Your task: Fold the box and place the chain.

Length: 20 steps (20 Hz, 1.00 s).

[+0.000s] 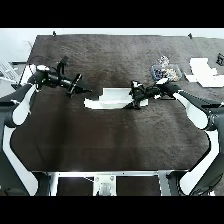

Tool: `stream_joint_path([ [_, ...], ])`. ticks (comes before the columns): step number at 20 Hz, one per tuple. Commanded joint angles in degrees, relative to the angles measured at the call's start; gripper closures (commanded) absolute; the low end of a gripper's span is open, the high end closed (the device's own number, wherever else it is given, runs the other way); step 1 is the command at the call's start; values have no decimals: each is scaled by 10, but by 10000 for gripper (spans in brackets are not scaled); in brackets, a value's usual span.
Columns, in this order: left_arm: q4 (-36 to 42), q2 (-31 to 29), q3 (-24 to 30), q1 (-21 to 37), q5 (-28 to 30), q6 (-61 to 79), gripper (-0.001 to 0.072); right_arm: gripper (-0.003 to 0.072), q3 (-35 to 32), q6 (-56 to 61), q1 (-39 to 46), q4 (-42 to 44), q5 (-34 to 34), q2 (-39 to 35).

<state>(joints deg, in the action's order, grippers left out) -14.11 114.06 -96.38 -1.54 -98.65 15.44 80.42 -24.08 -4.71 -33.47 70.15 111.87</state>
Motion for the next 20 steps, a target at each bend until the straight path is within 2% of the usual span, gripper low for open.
stream_joint_path([
  [1, -1, -69, 32, -23, 43, -18, 694, 87, 0, 0, 0, 0, 0, 0],
  [5, 1, -164, 158, -59, 184, 30, 693, 87, 0, 0, 0, 0, 0, 0],
  [7, 1, -180, 208, -87, 223, 51, 693, 87, 0, 0, 0, 0, 0, 0],
  [9, 0, -179, 235, -116, 257, 68, 692, 87, 0, 0, 0, 0, 0, 0],
  [13, -7, -178, 249, -164, 342, 108, 692, 87, 0, 0, 0, 0, 0, 0],
  [14, -6, -178, 249, -167, 377, 113, 692, 87, 0, 0, 0, 0, 0, 0],
  [18, 26, -177, 244, -162, 452, 144, 692, 87, 0, 0, 0, 0, 0, 0],
  [20, 26, -155, 216, -162, 471, 146, 691, 87, 0, 0, 0, 0, 0, 0],
])
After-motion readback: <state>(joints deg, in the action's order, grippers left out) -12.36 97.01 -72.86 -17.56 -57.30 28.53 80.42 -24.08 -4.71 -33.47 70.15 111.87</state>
